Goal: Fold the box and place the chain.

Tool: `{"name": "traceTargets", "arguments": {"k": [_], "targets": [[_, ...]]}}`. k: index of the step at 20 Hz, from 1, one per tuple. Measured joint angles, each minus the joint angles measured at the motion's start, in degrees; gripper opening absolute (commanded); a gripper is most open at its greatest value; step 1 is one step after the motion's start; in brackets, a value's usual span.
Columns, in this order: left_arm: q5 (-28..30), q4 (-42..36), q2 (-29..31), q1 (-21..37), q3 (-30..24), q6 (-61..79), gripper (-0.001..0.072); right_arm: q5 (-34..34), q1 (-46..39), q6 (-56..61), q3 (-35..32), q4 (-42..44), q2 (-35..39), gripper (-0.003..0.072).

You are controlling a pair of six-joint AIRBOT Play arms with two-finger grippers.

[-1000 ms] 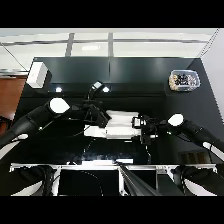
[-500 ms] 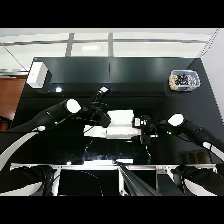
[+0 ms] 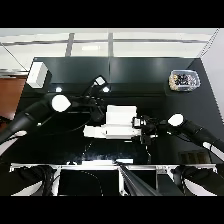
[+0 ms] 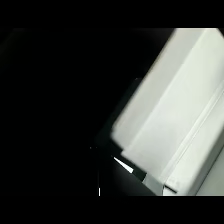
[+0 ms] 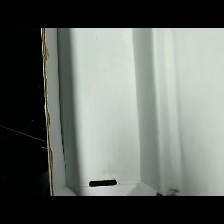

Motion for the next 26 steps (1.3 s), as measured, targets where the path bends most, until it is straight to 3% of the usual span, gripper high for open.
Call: {"name": "traceTargets", "arguments": {"k": [2,3,4,5,11,17,18,20,21,25,26], "targets": [[-5.2,2.6,1.8,2.9,-0.7,0.9,0.0047,0.0,0.0,0.0,0.0,0.0,0.0,0.0431],[-8.4,2.5,2.4,4.2,-1.3,3.3,0.029,0.0,0.0,0.0,0.0,0.0,0.0,0.0431],[-11.1,1.3,2.7,5.1,-2.0,6.7,0.0621,0.0,0.0,0.0,0.0,0.0,0.0,0.0431],[-13.4,-0.8,3.0,5.6,-2.8,10.9,0.0707,0.0,0.0,0.0,0.0,0.0,0.0,0.0431],[-13.9,-6.0,0.4,3.8,-7.3,34.3,0.0697,0.0,0.0,0.0,0.0,0.0,0.0,0.0431],[-11.3,-10.9,-3.9,0.2,-8.1,40.7,0.0667,0.0,0.0,0.0,0.0,0.0,0.0,0.0431],[-10.4,-11.7,-4.2,-0.3,-8.2,40.7,0.0597,0.0,0.0,0.0,0.0,0.0,0.0,0.0431],[-9.6,-13.0,-4.5,-0.8,-8.4,40.7,0.0534,0.0,0.0,0.0,0.0,0.0,0.0,0.0431],[-9.4,-13.3,-4.7,-0.9,-8.4,40.7,0.0456,0.0,0.0,0.0,0.0,0.0,0.0,0.0431],[-8.5,-14.3,-4.9,-1.3,-8.6,40.5,0.0392,0.0,0.0,0.0,0.0,0.0,0.0,0.0431],[-8.4,-14.4,-4.9,-1.3,-8.6,40.5,0.0342,0.0,0.0,0.0,0.0,0.0,0.0,0.0431]]}}
